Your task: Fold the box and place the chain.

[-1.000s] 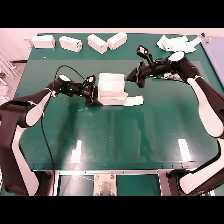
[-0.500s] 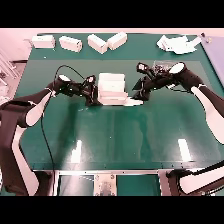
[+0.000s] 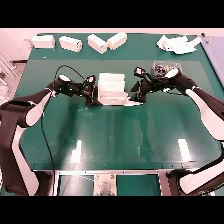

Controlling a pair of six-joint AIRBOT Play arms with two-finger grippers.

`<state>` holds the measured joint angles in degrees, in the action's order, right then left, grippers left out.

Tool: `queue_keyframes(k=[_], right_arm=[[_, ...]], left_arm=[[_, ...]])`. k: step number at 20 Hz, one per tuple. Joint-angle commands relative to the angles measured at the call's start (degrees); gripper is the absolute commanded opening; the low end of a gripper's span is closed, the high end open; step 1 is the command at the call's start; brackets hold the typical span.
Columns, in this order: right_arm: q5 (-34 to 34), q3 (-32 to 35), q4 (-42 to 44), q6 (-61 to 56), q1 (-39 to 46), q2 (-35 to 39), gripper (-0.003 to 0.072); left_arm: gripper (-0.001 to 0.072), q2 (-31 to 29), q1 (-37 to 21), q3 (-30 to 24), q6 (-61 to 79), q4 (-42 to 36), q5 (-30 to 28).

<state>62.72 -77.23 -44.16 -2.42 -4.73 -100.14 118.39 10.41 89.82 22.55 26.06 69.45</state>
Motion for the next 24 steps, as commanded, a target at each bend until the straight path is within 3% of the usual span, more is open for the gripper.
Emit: queue_keyframes(k=[1,7,8,9,18,20,24], right_arm=[[-0.13,0.24,0.72,1.49,-0.85,-1.18,0.0611],[-0.13,0.35,5.11,7.93,-2.36,-1.97,0.0564],[-0.13,0.35,5.27,9.14,-2.62,-2.12,0.0382],[-0.13,0.33,5.46,9.14,-2.89,-2.19,0.0304],[-0.11,0.33,13.33,13.57,-5.07,-2.97,0.0296],[-0.35,0.33,13.97,13.64,-5.55,-3.32,0.0231],[-0.35,0.33,13.90,13.66,-5.40,-4.68,0.0280]], left_arm=[[0.0470,0.02,0.00,0.04,0.00,0.00,0.00],[0.0470,0.02,0.00,0.04,0.00,0.00,0.00],[0.0470,0.02,0.00,0.04,0.00,0.00,0.02],[0.0470,0.02,0.00,0.04,0.00,0.00,0.00],[0.0471,0.02,0.00,0.04,0.00,0.00,0.00],[0.0471,0.02,0.00,0.04,0.00,0.00,0.00],[0.0470,0.02,0.00,0.04,0.00,0.00,0.02]])
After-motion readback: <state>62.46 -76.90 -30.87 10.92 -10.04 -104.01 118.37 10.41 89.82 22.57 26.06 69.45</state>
